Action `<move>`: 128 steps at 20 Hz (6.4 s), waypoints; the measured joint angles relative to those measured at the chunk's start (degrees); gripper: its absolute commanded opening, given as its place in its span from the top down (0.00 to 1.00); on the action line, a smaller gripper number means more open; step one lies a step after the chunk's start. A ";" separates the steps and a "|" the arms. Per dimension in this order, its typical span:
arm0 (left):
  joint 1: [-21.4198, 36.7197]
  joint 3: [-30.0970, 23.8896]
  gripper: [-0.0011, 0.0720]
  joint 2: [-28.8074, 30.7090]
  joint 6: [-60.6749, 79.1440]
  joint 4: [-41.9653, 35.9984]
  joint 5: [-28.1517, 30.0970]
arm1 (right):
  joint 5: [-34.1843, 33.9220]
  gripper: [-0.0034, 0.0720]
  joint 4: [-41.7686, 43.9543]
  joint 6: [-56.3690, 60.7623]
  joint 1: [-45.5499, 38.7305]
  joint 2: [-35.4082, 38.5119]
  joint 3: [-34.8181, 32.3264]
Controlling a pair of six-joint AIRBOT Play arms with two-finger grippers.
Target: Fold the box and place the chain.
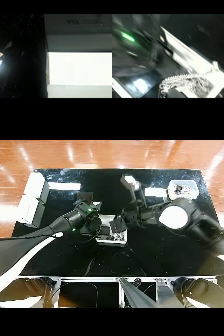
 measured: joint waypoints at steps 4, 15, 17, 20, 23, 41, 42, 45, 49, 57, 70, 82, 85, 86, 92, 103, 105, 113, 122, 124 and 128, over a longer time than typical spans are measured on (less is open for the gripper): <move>0.00 0.00 0.95 0.00 0.00 0.00 -0.07 | 1.55 0.93 -0.09 -0.48 2.23 0.98 7.50; 0.00 0.00 0.95 0.00 0.00 0.04 -0.15 | 4.83 0.93 -4.02 1.16 3.96 6.56 10.73; 0.00 0.00 0.95 0.00 0.00 0.02 -0.17 | 5.03 0.93 -4.44 1.49 4.00 6.80 10.54; 0.00 0.00 0.95 0.00 0.00 0.04 -0.37 | 5.05 0.93 -5.31 1.62 4.02 6.88 10.29; 0.00 0.00 0.95 0.00 0.00 0.04 -0.39 | 5.01 0.93 -6.29 1.97 4.02 6.45 8.83; 0.00 0.00 0.95 0.00 0.00 0.07 -0.50 | -0.28 0.13 -10.51 7.52 1.14 -0.81 -3.91; 0.00 0.00 0.95 0.00 0.00 0.07 -0.52 | 0.33 0.13 -10.14 7.54 0.74 -0.74 -3.91; 0.00 0.00 0.95 0.00 0.00 0.07 -0.57 | 3.91 0.13 -10.75 7.52 -1.84 1.38 -3.91; 0.00 0.00 0.95 0.00 -0.35 0.00 -0.72 | 13.20 0.13 -13.49 4.46 -8.07 7.13 -3.89; 0.00 1.62 0.25 0.24 -0.83 -1.57 0.04 | 22.08 0.13 -13.55 -1.99 -15.19 12.48 -4.63; 2.58 10.27 0.24 9.81 20.83 1.42 23.61 | 17.11 0.13 -14.16 -1.62 -15.93 12.87 -13.40; 29.27 -18.91 0.23 47.21 32.02 -11.69 13.11 | 8.83 0.00 -8.15 -3.89 -17.22 -19.74 15.45; 30.99 -24.04 0.23 49.57 33.09 -13.84 10.62 | 11.52 0.00 -0.55 -8.09 -17.22 -28.46 21.73; 31.26 -24.94 0.23 49.96 33.35 -14.32 9.90 | 12.72 0.00 2.95 -10.54 -17.22 -30.05 22.80; 31.91 -27.06 0.23 50.86 33.81 -16.48 1.64 | 26.03 0.00 13.49 -22.71 -16.52 -33.97 25.22; 32.04 -27.36 0.23 50.99 33.94 -17.86 -3.28 | 37.46 0.00 10.71 -30.36 -11.82 -34.53 25.22; 32.04 -27.36 0.23 50.99 33.94 -18.03 -3.58 | 39.01 0.00 10.49 -31.08 -10.93 -34.53 25.22; 32.04 -27.36 0.23 50.99 33.94 -18.16 -3.91 | 37.55 0.10 5.29 -33.07 -7.82 -34.53 25.22; 32.04 -27.36 0.23 50.99 33.92 -18.34 -5.07 | 36.06 0.41 1.84 -33.88 -6.36 -34.53 25.22; 32.04 -27.36 0.23 50.99 33.92 -18.36 -5.09 | 36.09 0.41 1.01 -33.88 -5.86 -34.53 25.22; 32.04 -27.36 0.23 50.99 33.92 -18.36 -5.40 | 36.48 0.41 0.22 -33.90 -5.05 -34.53 25.22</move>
